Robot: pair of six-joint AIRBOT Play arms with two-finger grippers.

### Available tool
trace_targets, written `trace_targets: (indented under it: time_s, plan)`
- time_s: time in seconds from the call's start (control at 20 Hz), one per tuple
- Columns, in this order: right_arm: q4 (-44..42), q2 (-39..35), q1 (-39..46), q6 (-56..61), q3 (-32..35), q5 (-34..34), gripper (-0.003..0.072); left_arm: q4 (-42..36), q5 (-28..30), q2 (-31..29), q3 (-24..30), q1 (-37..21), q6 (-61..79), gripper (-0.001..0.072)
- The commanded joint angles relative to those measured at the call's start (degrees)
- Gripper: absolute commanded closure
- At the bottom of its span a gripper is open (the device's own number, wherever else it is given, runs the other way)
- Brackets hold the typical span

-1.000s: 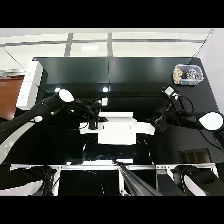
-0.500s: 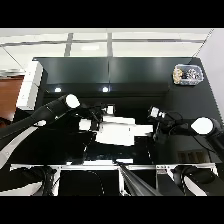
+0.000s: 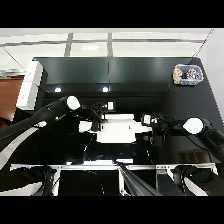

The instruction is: Fold the box and place the chain.

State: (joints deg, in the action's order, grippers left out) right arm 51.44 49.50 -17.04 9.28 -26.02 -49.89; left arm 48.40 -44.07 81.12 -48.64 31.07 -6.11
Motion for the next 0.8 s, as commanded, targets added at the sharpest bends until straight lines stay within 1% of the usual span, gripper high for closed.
trace_targets:
  time_s: [0.0, 0.25, 0.55, 0.65, 0.75]
  plan:
    - [-0.1, 0.2, -0.2, -0.4, 0.0, 0.1, -0.0014, -1.6, 2.1, 0.0, 1.3, 0.0, -1.3, 0.0691]
    - [0.0, 1.3, -0.4, -0.4, 0.0, -0.2, -0.0014, -2.4, 3.2, 0.0, 1.6, 0.0, 5.9, 0.0689]
    - [-0.5, 5.0, -3.9, -3.2, 0.0, 0.0, -0.0014, -2.4, 3.1, 0.0, 1.6, 0.0, 5.9, 0.0689]
    - [-1.9, 6.5, -5.7, -5.3, 0.0, 0.2, -0.0013, -2.4, 3.1, 0.0, 1.6, 0.0, 5.9, 0.0688]
    - [-4.7, 7.6, -6.8, -8.6, 0.0, 2.3, -0.0014, -2.4, 3.0, 0.0, 1.6, 0.0, 5.9, 0.0688]
